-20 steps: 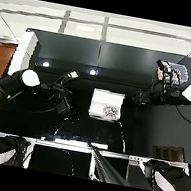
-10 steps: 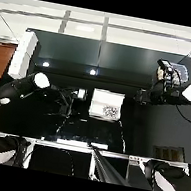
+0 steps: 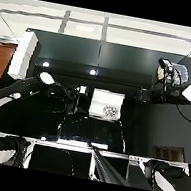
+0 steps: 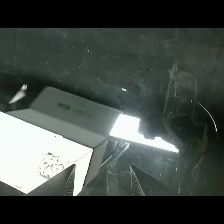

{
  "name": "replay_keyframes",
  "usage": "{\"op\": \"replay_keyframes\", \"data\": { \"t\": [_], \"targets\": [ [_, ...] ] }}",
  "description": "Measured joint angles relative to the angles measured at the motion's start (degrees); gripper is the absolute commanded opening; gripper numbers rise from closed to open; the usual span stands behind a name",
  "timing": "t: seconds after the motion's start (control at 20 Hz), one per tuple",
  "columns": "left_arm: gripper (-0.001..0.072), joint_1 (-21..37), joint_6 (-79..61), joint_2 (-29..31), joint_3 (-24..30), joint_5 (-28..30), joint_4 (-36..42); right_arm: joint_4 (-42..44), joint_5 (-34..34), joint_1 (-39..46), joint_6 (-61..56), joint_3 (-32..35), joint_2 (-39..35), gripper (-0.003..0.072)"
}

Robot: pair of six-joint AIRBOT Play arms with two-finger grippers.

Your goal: Fold the box and place the chain.

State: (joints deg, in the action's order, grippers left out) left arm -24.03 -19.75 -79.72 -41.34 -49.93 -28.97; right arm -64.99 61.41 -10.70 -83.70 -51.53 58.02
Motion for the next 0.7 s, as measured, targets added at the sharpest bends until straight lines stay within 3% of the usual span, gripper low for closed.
{"op": "replay_keyframes", "data": {
  "t": [0.7],
  "targets": [
    [0.071,-4.96,1.97,-2.34,-2.62,2.54,-1.66,0.0,-0.5,0.0,0.0,-0.02,0.0,0.0398]
  ]
}}
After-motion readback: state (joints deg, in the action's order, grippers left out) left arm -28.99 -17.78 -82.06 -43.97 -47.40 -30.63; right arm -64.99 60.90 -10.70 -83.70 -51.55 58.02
